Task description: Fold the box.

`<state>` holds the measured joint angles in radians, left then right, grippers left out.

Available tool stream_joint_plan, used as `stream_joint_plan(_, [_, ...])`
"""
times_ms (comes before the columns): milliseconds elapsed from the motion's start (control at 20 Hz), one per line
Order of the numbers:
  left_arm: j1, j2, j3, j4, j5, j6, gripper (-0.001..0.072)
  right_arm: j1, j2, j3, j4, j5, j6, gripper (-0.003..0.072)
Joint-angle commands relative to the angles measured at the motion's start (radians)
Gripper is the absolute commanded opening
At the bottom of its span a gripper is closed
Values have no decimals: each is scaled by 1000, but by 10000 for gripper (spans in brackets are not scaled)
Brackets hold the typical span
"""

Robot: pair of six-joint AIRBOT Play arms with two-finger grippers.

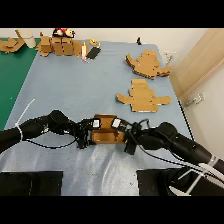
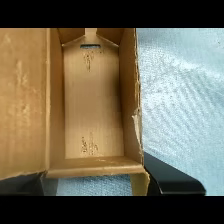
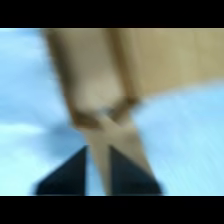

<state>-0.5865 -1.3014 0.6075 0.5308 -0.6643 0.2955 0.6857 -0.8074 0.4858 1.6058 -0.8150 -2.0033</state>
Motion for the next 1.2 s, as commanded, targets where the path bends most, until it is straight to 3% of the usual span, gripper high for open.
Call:
stream_joint_plan(0, [0,0,0,0,0,2,529,-5,121,19,-311,-155,509,3])
stream_joint_plan(150, [0,0,0,0,0,2,529,-84,179,26,-328,-248,858,3])
stream_joint_plan(300, [0,0,0,0,0,2,529,-211,152,0,-252,-248,956,3])
stream_joint_plan(550, [0,0,0,0,0,2,529,-293,20,-60,-22,-36,833,3])
stream_joint_plan(850, [0,0,0,0,0,2,529,-283,-137,-61,329,101,598,2])
stream_joint_plan(1150, [0,0,0,0,0,2,529,-278,-140,-61,386,106,560,2])
